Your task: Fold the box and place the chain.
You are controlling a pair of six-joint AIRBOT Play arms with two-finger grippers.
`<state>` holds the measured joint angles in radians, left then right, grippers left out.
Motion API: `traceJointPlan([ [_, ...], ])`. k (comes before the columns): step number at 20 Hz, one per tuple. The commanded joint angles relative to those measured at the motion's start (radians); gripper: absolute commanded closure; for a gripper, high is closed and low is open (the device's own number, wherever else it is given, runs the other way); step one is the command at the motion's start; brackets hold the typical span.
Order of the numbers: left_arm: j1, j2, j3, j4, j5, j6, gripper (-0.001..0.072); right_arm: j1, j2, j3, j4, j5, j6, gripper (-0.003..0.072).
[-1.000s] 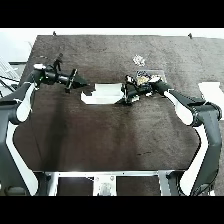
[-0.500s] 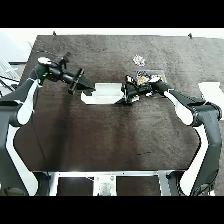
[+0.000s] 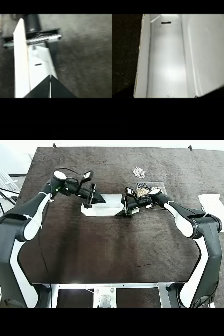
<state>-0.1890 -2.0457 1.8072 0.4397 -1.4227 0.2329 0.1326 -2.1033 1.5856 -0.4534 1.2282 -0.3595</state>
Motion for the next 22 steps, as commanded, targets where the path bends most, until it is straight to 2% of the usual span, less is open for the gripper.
traceJointPlan([
  [1,-0.028,0.021,-0.014,0.022,0.101,-0.034,0.0698,0.001,0.000,0.000,0.000,0.000,0.000,0.0098],
  [6,-0.029,0.126,-0.129,0.081,0.128,-0.041,0.0697,0.001,0.000,0.000,0.000,0.000,0.000,0.0098],
  [9,-0.029,0.127,-0.150,0.077,0.049,-0.018,0.0697,0.001,0.000,0.000,0.000,0.000,0.000,0.0098],
  [12,-0.029,0.134,-0.177,0.063,0.066,0.004,0.0697,0.001,0.000,0.000,0.000,0.000,0.000,0.0098],
  [14,-0.029,0.183,-0.246,0.045,0.128,0.043,0.0697,0.001,0.000,0.000,0.000,0.000,0.000,0.0098],
  [17,-0.029,0.311,-0.417,-0.003,0.328,0.133,0.0697,0.001,0.000,0.000,0.000,0.000,0.000,0.0098],
  [22,-0.029,0.318,-0.460,-0.011,0.398,0.140,0.0697,0.001,0.000,0.000,0.000,0.000,0.000,0.0098],
])
